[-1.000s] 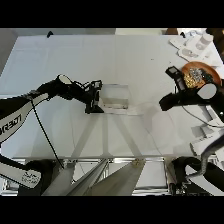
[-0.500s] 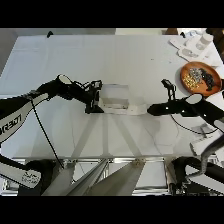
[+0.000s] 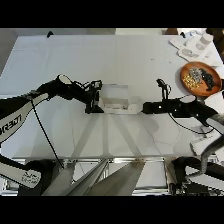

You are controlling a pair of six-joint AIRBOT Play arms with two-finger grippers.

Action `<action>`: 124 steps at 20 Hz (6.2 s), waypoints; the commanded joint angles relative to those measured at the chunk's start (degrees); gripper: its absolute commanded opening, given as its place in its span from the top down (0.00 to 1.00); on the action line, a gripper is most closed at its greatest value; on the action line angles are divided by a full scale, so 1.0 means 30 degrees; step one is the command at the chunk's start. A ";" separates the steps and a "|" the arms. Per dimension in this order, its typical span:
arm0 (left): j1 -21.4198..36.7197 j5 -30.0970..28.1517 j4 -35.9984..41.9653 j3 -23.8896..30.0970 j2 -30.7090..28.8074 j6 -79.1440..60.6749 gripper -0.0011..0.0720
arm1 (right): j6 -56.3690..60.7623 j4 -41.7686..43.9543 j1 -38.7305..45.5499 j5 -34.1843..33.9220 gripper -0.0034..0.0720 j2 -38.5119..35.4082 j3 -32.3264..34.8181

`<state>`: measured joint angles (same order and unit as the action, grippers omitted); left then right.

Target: Fold the box and place the chain.

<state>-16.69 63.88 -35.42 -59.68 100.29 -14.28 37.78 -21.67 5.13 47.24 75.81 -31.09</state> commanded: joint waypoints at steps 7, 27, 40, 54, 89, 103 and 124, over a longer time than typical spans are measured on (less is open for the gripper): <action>0.0015 -0.0007 0.0000 -0.0007 0.0000 -0.0007 0.53 | -0.1778 0.3810 -0.0240 0.2135 0.75 0.0007 0.0007; 0.0015 -0.0007 0.0000 -0.0007 0.0000 -0.0007 0.53 | -0.1472 0.6637 -0.3679 -0.1851 0.36 0.0007 -0.0124; 0.0015 -0.0007 0.0000 -0.0007 0.0000 -0.0007 0.53 | 0.2361 0.1355 -0.5865 -0.5129 0.37 0.0007 -0.1581; 0.0015 -0.0007 0.0000 -0.0007 0.0000 0.0000 0.53 | 0.4401 -0.0233 -0.5894 -0.6834 0.37 -0.0197 -0.1705; 0.0015 -0.0007 0.0000 -0.0007 0.0000 0.0000 0.53 | 2.6491 -2.3030 -1.1009 0.0678 0.43 0.2965 -0.9799; 0.0015 -0.0007 0.0000 -0.0007 0.0000 0.0000 0.53 | 3.1467 -2.3686 -1.1249 0.1464 0.94 0.4954 -1.1293; 0.0015 -0.0007 0.0000 -0.0007 0.0000 -0.0007 0.53 | 2.3635 -3.0308 -0.0780 0.5078 0.28 -0.4568 -1.1293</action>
<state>-16.69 63.88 -35.42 -59.68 100.29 -14.26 113.01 -109.89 -7.55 62.74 63.02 -64.95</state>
